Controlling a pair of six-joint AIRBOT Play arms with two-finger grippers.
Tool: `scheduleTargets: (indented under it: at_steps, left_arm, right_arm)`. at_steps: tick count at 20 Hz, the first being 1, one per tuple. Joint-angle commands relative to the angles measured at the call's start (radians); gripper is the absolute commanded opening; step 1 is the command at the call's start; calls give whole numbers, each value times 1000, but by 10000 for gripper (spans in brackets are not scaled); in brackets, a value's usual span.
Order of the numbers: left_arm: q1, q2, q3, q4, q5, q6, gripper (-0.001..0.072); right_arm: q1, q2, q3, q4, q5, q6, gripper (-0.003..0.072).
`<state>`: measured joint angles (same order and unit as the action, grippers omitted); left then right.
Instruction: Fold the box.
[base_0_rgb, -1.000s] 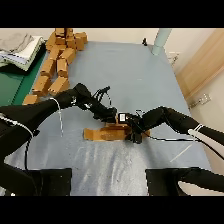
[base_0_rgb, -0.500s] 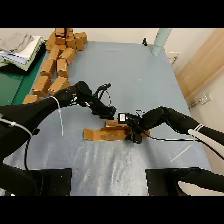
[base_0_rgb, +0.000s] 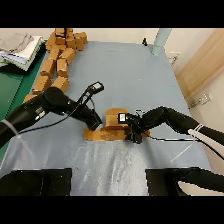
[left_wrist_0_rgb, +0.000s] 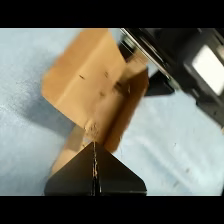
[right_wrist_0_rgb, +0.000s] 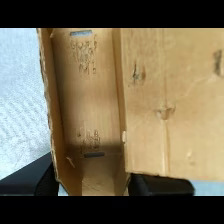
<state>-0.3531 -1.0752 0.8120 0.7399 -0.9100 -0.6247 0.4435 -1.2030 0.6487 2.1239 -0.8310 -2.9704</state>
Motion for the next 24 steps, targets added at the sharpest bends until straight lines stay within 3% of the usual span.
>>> scheduleTargets:
  at_steps: [1, 3, 7, 12, 19, 20, 21, 22, 24]
  left_arm:
    - [3, 172, -140, 6, 10, 284, 46]
    - [3, 177, -164, 4, 14, 370, 697]
    - [5, 114, -174, 3, 21, 555, 695]
    - [3, -41, -172, -83, 176, 644, 696]
    - [-50, -145, -164, -121, 183, 644, 693]
    - [-53, -156, -164, -124, 184, 644, 640]
    - [-56, -164, -164, -140, 186, 645, 470]
    - [-59, -167, -163, -150, 187, 665, 401]
    - [-65, -168, -163, -182, 219, 690, 401]
  right_arm:
    - [0, -1, 0, 0, 0, 0, 511]
    - [-1, -1, 0, -2, 0, 0, 511]
    - [-1, -1, 0, -3, 0, 0, 511]
    - [-1, -1, 0, -6, 0, 0, 511]
    - [-1, -1, 0, -7, 0, 0, 511]
    - [-1, -1, 0, -7, 0, 0, 511]
    - [-1, -1, 0, -7, 0, 0, 511]
    - [-1, -1, 0, -7, 0, 0, 511]
    - [-1, -1, 0, -7, 0, 0, 511]
